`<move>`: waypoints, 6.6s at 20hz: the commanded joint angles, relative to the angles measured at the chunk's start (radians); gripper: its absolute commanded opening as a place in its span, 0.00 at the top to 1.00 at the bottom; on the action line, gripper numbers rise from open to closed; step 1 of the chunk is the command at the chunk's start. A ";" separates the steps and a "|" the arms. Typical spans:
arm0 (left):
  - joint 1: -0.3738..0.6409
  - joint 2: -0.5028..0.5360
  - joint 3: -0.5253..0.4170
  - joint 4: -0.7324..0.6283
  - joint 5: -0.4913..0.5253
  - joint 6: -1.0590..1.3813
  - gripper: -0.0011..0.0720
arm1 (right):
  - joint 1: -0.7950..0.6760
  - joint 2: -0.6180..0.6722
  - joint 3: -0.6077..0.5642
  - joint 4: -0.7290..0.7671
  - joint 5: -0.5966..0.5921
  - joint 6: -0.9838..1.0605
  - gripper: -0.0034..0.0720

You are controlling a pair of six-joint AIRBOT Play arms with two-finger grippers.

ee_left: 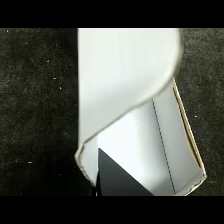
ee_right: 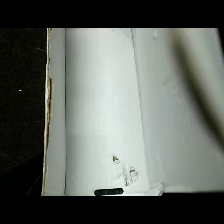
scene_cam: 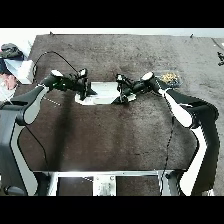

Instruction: Fold the box and place the chain.

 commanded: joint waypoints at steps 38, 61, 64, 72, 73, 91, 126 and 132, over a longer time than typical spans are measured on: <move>0.078 0.079 0.119 -0.114 -0.447 -0.324 0.97 | 0.000 -0.001 0.000 0.001 0.000 0.000 0.33; -0.045 0.079 0.031 0.053 0.220 -0.393 0.97 | 0.000 -0.001 0.000 0.001 0.000 0.000 0.33; -0.045 0.079 0.006 0.053 0.219 -0.393 0.97 | 0.000 -0.001 0.000 0.001 -0.001 0.000 0.33; -0.045 0.079 0.032 0.053 0.215 -0.392 0.97 | 0.000 -0.001 0.000 0.001 0.000 0.000 0.33; -0.044 0.080 0.059 0.053 0.200 -0.393 0.97 | 0.000 -0.001 0.000 0.001 0.000 0.000 0.33; 0.005 0.196 -0.001 0.378 -0.113 -0.365 0.00 | 0.000 -0.001 0.000 0.001 -0.006 0.000 0.33; -0.053 0.193 -0.146 0.271 0.095 -0.208 0.86 | 0.000 -0.001 0.000 0.001 -0.016 0.000 0.33; -0.060 0.171 -0.146 0.186 0.114 -0.198 0.86 | 0.000 -0.001 0.000 0.001 -0.016 0.000 0.33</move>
